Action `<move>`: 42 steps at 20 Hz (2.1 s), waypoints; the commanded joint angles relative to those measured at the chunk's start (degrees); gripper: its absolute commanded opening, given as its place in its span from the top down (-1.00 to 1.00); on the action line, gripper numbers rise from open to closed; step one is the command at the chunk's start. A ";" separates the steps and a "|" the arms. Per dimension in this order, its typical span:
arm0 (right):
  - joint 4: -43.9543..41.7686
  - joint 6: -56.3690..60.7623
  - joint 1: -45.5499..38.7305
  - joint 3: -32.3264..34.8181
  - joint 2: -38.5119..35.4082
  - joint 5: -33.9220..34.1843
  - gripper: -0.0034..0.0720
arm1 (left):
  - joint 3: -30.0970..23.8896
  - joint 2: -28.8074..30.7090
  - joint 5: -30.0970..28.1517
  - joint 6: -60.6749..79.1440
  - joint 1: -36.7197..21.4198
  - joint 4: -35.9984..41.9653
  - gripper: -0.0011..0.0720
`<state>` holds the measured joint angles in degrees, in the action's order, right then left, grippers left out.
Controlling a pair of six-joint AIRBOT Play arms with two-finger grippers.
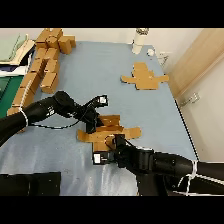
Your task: Fold the box.
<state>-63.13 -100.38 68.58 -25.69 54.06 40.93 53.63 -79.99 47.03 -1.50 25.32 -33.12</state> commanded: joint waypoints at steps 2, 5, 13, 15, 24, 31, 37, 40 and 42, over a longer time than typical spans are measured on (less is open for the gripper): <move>4.15 3.91 0.07 -0.07 0.61 -0.39 -0.42 | 0.00 -0.02 -0.02 0.00 0.00 0.00 0.93; 4.42 4.42 0.11 -0.26 0.33 -0.20 -0.42 | 0.00 -0.02 -0.02 0.00 0.00 -0.02 0.93; 15.39 28.39 -0.55 -0.33 -3.76 0.07 -0.43 | 0.00 -0.02 -0.02 0.02 0.02 -0.02 0.93; 13.86 29.33 -0.52 -0.31 -3.65 0.17 -0.43 | 0.00 -0.02 -0.02 0.00 0.00 -0.02 0.93; 10.80 27.04 -1.84 -0.31 -4.17 1.99 -1.00 | 0.00 -0.02 -0.02 0.02 0.02 -0.02 0.93; 10.27 20.96 -7.98 1.60 -8.35 -1.20 -1.00 | 0.00 -0.02 -0.02 0.02 0.02 -0.02 0.93; -4.52 -2.32 -19.21 1.79 -8.66 -10.71 -1.00 | 0.00 -0.02 -0.02 0.02 0.02 -0.02 0.93; -23.04 -24.74 -27.17 1.77 -8.66 -12.11 -1.00 | 0.00 -0.02 -0.02 0.02 0.04 -0.02 0.93; -37.44 -41.42 -32.57 1.70 -8.07 -11.74 -1.00 | 0.00 -0.02 -0.04 0.02 0.02 -0.02 0.93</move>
<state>-80.01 -116.92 42.96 -23.94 45.60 30.74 53.63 -79.99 47.00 -1.50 25.32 -33.15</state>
